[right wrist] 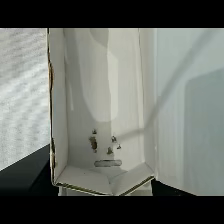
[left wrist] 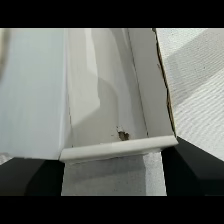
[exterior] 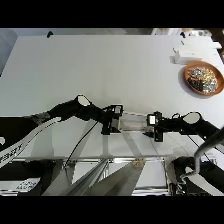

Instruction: Fold the box and place the chain.

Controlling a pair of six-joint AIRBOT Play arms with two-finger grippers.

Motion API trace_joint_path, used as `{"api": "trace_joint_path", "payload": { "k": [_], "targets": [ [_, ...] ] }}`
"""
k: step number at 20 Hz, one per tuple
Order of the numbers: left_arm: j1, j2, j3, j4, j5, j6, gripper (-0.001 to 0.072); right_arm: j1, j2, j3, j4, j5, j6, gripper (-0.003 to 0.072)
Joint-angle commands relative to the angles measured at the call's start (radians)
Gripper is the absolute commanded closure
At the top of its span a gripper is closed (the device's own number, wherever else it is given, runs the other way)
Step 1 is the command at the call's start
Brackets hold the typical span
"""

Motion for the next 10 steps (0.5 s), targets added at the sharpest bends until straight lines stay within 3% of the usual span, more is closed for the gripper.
{"api": "trace_joint_path", "payload": {
  "k": [1,10],
  "targets": [
    [-0.001,0.000,0.001,0.000,0.000,0.000,0.0501,0.000,0.000,0.000,-0.001,-0.037,-0.074,0.0279],
    [-0.001,0.000,0.001,0.000,0.000,0.000,0.0501,0.000,0.000,0.000,0.000,0.011,-0.073,0.0282]
  ]
}}
